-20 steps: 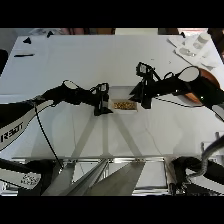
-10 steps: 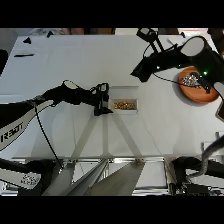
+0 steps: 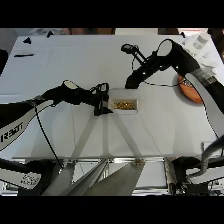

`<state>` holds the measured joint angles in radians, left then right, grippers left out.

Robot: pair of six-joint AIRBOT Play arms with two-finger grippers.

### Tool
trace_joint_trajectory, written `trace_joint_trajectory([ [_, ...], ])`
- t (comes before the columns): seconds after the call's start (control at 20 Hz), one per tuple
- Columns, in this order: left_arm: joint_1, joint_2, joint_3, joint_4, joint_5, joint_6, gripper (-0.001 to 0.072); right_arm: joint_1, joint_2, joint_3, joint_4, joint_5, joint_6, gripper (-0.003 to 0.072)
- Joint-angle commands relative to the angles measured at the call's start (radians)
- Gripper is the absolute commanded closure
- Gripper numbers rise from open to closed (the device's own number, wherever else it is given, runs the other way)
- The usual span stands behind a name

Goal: Fold the box and place the chain.

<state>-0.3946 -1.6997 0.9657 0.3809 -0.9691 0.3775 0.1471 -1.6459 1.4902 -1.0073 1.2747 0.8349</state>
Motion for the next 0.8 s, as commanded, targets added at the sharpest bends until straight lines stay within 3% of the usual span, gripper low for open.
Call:
trace_joint_trajectory([
  [0.0, 0.0, 0.0, 0.0, 0.0, 0.0, 0.0, 0.0392, 0.021, 0.044, -0.038, 0.043, 0.013, -0.037, 0.0406],
  [0.1, 0.0, 0.0, 0.0, 0.0, 0.001, 0.0, 0.0392, 0.032, 0.115, -0.127, 0.043, -0.046, -0.066, 0.0364],
  [0.35, 0.0, 0.0, 0.0, 0.0, 0.0, 0.0, 0.0392, 0.074, 0.294, -0.388, 0.034, -0.276, -0.112, 0.0348],
  [0.55, 0.0, 0.0, 0.0, 0.0, 0.0, 0.0, 0.0392, 0.137, 0.325, -0.433, -0.078, -0.378, -0.174, 0.0339],
  [0.75, 0.0, 0.0, 0.0, 0.0, 0.0, 0.0, 0.0392, 0.18, 0.325, -0.433, -0.092, -0.394, -0.163, 0.0327],
])
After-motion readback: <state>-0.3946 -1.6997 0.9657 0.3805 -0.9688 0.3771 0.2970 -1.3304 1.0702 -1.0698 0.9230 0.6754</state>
